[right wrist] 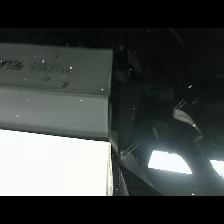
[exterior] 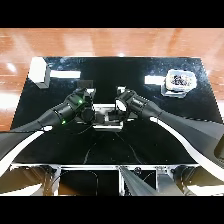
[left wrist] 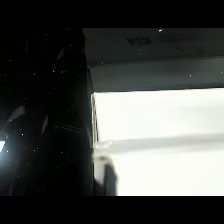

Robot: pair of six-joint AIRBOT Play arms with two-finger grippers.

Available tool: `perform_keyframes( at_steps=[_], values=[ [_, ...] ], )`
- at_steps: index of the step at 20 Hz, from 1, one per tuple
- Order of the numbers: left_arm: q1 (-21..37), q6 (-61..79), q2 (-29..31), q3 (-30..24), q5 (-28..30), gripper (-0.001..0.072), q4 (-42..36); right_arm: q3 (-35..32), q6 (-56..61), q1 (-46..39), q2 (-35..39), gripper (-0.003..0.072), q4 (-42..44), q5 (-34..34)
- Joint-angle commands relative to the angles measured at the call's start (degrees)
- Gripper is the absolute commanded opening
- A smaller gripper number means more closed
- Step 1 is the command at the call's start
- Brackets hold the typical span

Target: Fold the box and place the chain.

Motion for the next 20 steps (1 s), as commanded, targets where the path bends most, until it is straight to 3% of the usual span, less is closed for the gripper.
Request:
perform_keyframes(
  at_steps=[1,3,4,5,6,12,17,20],
  values=[
    [0.0,-0.07,0.0,0.02,0.0,0.0018,0.0,0.07,0.2,-0.02,0.85,0.0277,-0.37,0.22],
    [0.0,-0.07,0.0,0.02,-0.02,0.0018,0.0,0.07,-0.57,-0.02,1.51,0.0278,-0.48,0.22],
    [0.0,-0.07,0.0,0.02,0.0,0.0018,0.02,0.07,-2.03,-0.02,1.97,0.033,-0.48,0.31],
    [0.0,-0.07,0.0,0.02,-0.02,0.0018,0.02,0.07,-3.23,-0.02,2.47,0.0525,-0.48,0.85],
    [0.0,-0.07,0.0,0.02,0.0,0.0018,0.02,0.07,-4.66,-0.02,3.13,0.0556,-0.5,1.51],
    [0.0,-0.07,0.0,0.02,-0.07,0.0018,0.04,0.04,-11.26,0.66,14.56,0.0556,-1.64,5.38],
    [0.0,-0.07,0.0,0.02,-0.07,0.0017,0.0,-3.02,-10.84,0.85,27.45,0.0556,-14.34,16.57],
    [0.0,-0.07,0.0,0.11,0.0,0.0018,0.0,-7.56,-8.15,-5.44,34.97,0.0556,-22.34,17.77]
  ],
)
